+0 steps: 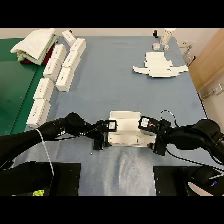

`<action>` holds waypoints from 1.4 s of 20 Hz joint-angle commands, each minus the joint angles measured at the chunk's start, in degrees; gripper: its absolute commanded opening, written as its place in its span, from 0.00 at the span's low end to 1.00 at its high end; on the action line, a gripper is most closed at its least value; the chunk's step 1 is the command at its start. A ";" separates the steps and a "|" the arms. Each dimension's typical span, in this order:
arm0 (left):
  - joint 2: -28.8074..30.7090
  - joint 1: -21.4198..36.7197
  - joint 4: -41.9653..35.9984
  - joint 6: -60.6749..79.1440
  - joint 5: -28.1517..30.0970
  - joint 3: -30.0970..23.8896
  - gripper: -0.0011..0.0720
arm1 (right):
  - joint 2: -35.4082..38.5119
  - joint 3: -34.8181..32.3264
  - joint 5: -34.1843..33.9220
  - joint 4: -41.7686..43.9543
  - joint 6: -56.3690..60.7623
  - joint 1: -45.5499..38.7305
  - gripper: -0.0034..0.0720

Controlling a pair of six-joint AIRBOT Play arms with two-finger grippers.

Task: Fold the box.

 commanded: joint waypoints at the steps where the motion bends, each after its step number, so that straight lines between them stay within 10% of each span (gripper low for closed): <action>1: 0.00 0.00 0.00 0.00 0.02 0.02 0.65 | -4.02 -0.66 6.14 1.09 -8.61 0.04 0.97; 7: 0.00 0.00 0.00 0.00 0.02 0.02 0.65 | -6.73 -0.66 8.33 5.66 -13.03 0.07 0.90; 9: 0.00 0.00 0.00 0.00 0.02 0.02 0.65 | -6.84 -0.66 8.48 6.10 -13.18 0.07 0.51; 16: 0.00 0.00 0.00 0.00 0.02 0.02 0.65 | -8.55 -0.63 10.49 9.11 -14.25 0.50 0.11; 26: 0.00 0.00 0.00 0.00 0.02 0.02 0.65 | -10.91 -0.63 13.35 12.74 -18.01 0.50 0.15; 28: 0.00 0.00 0.00 0.00 0.02 0.02 0.65 | -10.91 -0.63 13.33 13.55 -18.27 0.50 0.58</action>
